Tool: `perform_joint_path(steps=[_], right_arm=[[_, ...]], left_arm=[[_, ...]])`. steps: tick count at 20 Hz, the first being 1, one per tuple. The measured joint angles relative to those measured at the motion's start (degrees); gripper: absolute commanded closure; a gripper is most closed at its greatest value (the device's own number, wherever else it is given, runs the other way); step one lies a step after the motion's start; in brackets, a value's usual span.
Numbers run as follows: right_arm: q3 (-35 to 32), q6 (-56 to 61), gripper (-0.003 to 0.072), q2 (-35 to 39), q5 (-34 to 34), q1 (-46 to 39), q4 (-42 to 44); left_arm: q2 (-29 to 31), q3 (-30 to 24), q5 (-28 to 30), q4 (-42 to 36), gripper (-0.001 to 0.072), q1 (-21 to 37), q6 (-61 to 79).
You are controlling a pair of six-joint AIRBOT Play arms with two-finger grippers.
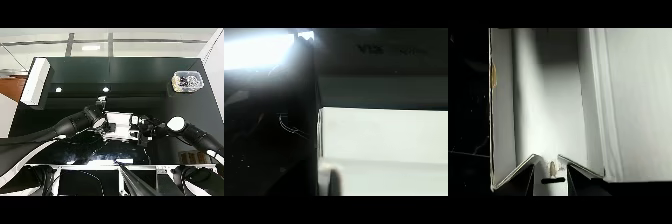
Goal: Fold the box and place the chain.
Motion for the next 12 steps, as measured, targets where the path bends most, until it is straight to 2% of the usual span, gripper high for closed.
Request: perform_joint_path(steps=[5,6,7,9,10,12], right_arm=[[0.0,0.02,0.0443,-1.4,-3.85,1.99,1.9],[0.0,0.02,0.0332,-1.53,-4.28,2.14,2.05],[0.0,0.02,0.0278,-1.6,-4.52,2.23,2.14],[0.0,0.07,0.0286,-1.66,-4.83,2.34,2.19],[0.0,0.13,0.043,-1.7,-5.01,2.4,2.19],[0.0,0.22,0.044,-1.77,-5.44,2.45,2.19]], left_arm=[[0.0,0.0,-0.33,0.0,0.068,0.0,0.17],[0.0,0.0,-0.33,0.0,0.068,0.0,0.31],[0.0,0.0,-0.35,-0.02,0.068,0.0,0.46],[0.0,0.0,-0.33,-0.02,0.068,0.0,0.57],[0.0,0.0,-0.35,-0.02,0.068,0.0,0.7],[0.0,0.0,-0.35,-0.04,0.068,0.0,0.74]])
